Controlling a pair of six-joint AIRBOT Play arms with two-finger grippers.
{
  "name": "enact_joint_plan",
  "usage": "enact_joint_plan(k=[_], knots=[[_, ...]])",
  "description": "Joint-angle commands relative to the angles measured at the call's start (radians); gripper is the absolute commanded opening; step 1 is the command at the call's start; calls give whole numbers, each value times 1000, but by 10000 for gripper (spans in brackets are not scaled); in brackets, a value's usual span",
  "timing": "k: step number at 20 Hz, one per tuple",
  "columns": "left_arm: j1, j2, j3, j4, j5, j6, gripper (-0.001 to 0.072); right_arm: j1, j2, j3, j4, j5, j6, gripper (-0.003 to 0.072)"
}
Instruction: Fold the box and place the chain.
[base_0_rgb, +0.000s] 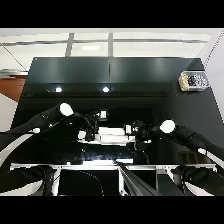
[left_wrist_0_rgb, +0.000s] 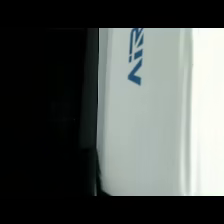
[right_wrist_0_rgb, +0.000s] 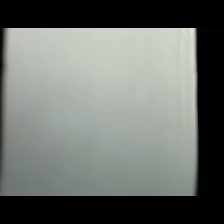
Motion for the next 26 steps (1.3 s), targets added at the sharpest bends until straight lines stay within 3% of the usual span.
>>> enact_joint_plan(k=[1,2,3,4,5,6,12,13,14,15,16,18,19,21,24,26], knots=[[5,15,1,5,3,1,366,0,0,0,-1,1,0,571],[11,31,2,13,2,0,486,0,0,0,-2,1,0,570],[19,52,2,22,2,-7,556,0,0,0,-5,1,1,570],[32,77,2,33,1,-40,582,0,2,0,-10,1,1,510],[47,103,2,53,-9,-73,638,0,3,0,-16,2,1,401],[62,126,2,82,-28,-105,703,0,4,0,-16,3,1,397],[142,269,2,298,-233,-474,701,0,5,0,-16,12,1,397],[150,292,2,328,-275,-581,670,0,5,0,-16,12,1,398],[154,309,2,350,-322,-679,531,0,5,0,-16,12,1,398],[155,322,2,364,-385,-759,253,0,5,0,-16,12,1,397],[154,327,1,357,-462,-772,26,0,5,0,-16,12,1,397],[134,329,-21,233,-534,-793,25,0,4,0,-16,12,1,397],[108,335,-51,126,-517,-785,25,0,5,0,-16,12,1,397],[28,354,-115,-40,-384,-738,25,0,5,0,-16,12,1,398],[-66,383,-179,-225,-14,-695,26,0,5,0,-16,12,3,397],[-101,381,-187,-275,223,-693,27,0,5,0,-16,12,4,397]])
